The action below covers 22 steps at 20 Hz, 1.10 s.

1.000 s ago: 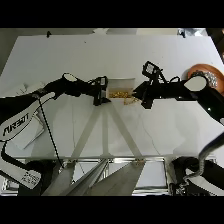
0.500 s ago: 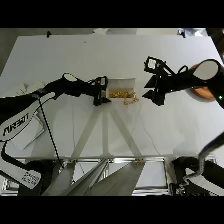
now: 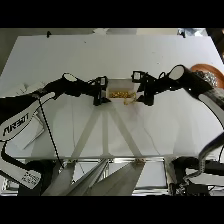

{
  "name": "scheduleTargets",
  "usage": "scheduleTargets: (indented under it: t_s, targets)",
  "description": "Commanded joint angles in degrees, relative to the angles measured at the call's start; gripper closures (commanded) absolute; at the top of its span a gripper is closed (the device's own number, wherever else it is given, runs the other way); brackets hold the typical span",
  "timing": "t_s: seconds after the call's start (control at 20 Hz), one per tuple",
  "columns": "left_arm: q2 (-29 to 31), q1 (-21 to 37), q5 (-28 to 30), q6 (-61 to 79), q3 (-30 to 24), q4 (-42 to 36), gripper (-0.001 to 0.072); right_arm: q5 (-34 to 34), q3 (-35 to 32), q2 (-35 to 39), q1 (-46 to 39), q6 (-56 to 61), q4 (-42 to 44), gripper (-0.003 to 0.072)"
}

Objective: Fold the box and place the chain.

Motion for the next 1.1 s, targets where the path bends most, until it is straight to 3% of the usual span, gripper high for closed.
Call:
scheduleTargets:
  t_s: [0.0, 0.45, 0.55, 0.75, 1.05]
  targets:
    - [0.00, 0.04, 0.02, 0.00, -0.02, 0.00, 0.0385, -5.11, 0.04, -4.92, 0.85, -3.37, 2.29, 0.0199]
    - [0.00, 0.04, 0.02, 0.00, -0.02, 0.00, 0.0385, -6.54, 0.04, -8.22, 0.85, -3.52, 1.84, 0.0229]
    - [0.00, 0.04, 0.04, 0.00, -0.02, 0.02, 0.0385, -6.10, 0.04, -8.72, 0.85, -2.82, -0.61, 0.0336]
    - [0.00, 0.04, 0.02, 0.00, -0.02, 0.00, 0.0385, -3.67, 0.04, -8.72, 0.85, -2.82, -5.31, 0.0645]
    - [0.00, 0.04, 0.04, 0.00, -0.02, 0.02, 0.0385, 1.05, 0.04, -8.20, 0.85, -2.84, -9.86, 0.0653]
